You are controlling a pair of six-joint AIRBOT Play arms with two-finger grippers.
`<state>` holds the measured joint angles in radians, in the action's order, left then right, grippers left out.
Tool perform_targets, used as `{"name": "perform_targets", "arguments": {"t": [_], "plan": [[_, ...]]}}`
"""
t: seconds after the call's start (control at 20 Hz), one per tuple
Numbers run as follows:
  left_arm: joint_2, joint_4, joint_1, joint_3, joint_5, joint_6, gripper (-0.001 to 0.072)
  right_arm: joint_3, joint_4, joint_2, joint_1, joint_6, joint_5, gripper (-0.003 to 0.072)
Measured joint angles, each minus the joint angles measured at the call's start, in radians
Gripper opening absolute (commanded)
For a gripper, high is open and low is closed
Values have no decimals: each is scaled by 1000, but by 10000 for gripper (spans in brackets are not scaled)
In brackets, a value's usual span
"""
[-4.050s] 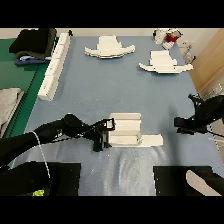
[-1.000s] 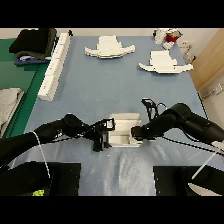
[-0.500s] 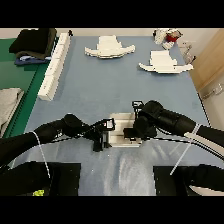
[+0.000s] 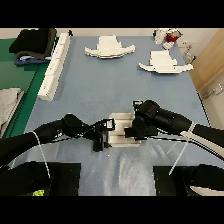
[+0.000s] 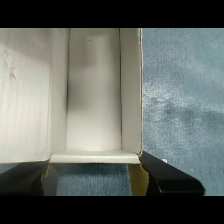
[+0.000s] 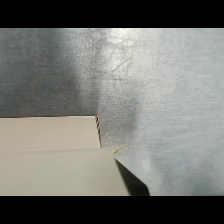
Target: Fold the box.
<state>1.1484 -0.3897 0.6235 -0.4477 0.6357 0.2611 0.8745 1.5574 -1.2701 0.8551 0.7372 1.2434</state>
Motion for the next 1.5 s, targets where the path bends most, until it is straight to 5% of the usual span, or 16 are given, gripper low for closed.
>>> {"name": "perform_targets", "arguments": {"t": [0.1, 0.55, 0.7, 0.8, 0.85, 1.2, 1.5], "plan": [[0, 1, 0, 0, 0, 0, 541, -1, 6, 0, 0, -1, 7, 326], [0, 1, 0, 0, 0, -1, 541, 45, -6, 101, -1, 16, 75, 330], [0, 1, 0, 0, 0, -1, 540, 88, -35, 174, -8, 39, 103, 237], [0, 1, 0, 0, 0, -1, 541, 103, -69, 219, -29, 74, 129, 32], [0, 1, 0, 0, 0, -1, 541, 107, -89, 233, -50, 95, 150, 4], [0, 0, 0, 0, 0, -1, 541, 92, -95, 169, -385, 350, 164, 1], [0, 0, 0, 0, 0, -1, 541, 93, 418, -41, -711, 769, 36, 0]]}}
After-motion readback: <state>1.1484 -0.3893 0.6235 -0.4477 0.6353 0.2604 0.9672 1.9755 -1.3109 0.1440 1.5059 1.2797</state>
